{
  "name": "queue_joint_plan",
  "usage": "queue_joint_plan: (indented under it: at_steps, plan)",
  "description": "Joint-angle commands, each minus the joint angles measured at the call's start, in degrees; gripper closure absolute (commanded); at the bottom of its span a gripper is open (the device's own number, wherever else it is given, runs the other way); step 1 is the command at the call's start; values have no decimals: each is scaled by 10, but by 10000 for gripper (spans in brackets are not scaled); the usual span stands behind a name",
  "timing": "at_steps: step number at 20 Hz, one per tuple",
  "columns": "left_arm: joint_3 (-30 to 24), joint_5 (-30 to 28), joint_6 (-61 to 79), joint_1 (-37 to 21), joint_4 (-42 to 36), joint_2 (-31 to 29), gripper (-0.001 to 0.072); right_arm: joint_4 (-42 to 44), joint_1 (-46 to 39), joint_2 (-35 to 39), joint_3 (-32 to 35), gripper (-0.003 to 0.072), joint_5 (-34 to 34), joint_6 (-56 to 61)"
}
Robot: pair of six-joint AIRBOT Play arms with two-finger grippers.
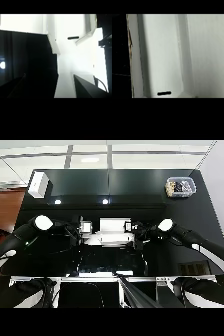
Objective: Fold the box and place the chain.
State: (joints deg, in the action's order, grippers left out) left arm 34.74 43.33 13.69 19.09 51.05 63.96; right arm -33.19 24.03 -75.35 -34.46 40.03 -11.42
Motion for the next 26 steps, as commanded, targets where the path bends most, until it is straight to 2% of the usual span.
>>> queue_joint_plan:
  at_steps: [1, 8, 12, 13, 15, 26]
  plan:
    - [0, -5, 12, 5, 41, 21, 20, 0, 0, 0, 0, 621, 0, 0]
    - [6, 44, 9, 21, -53, 21, 20, 0, 0, 0, 0, 621, 0, 0]
    - [7, 45, 6, 45, -102, 23, 21, 0, 0, 0, 0, 621, 0, 0]
    - [7, 33, -15, 49, -102, 23, 36, 0, 0, 0, 0, 621, 0, 0]
    - [7, 14, -55, 49, -102, 23, 155, 0, 0, 0, 0, 621, 0, 0]
    - [7, 22, -97, 51, -73, 43, 155, 0, 0, 0, 0, 621, 0, 0]
